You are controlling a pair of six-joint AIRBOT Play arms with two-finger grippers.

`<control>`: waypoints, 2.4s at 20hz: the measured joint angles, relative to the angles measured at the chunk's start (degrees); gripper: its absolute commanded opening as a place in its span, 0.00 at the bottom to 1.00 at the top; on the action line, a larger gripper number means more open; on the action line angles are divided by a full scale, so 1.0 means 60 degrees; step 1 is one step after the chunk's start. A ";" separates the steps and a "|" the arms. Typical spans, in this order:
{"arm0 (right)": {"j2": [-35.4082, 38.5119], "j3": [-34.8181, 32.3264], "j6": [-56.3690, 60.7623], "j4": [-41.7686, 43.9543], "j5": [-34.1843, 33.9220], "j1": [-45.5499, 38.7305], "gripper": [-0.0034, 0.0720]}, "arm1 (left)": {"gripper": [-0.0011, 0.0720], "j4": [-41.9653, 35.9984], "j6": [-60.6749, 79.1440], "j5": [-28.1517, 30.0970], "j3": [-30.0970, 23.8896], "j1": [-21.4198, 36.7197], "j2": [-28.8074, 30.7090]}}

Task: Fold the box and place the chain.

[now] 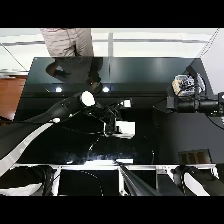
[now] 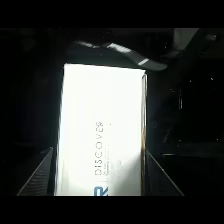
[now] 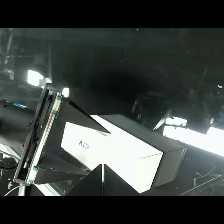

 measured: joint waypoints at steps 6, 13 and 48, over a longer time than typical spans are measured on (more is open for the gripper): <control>0.0000 0.0000 -0.0073 -0.0004 -0.0058 0.0000 0.06 | 0.99 0.0084 -0.0106 -0.0160 0.0011 -0.0142 -0.0036; 0.0000 0.0000 -0.0095 -0.0025 -0.0164 0.0000 0.06 | 0.99 0.0707 0.0044 0.0211 0.0015 -0.0437 -0.0321; 0.0000 0.0091 -0.0084 0.0055 -0.1381 0.0237 0.06 | 0.99 0.5526 -0.9362 -0.0729 0.9143 0.9537 -0.5278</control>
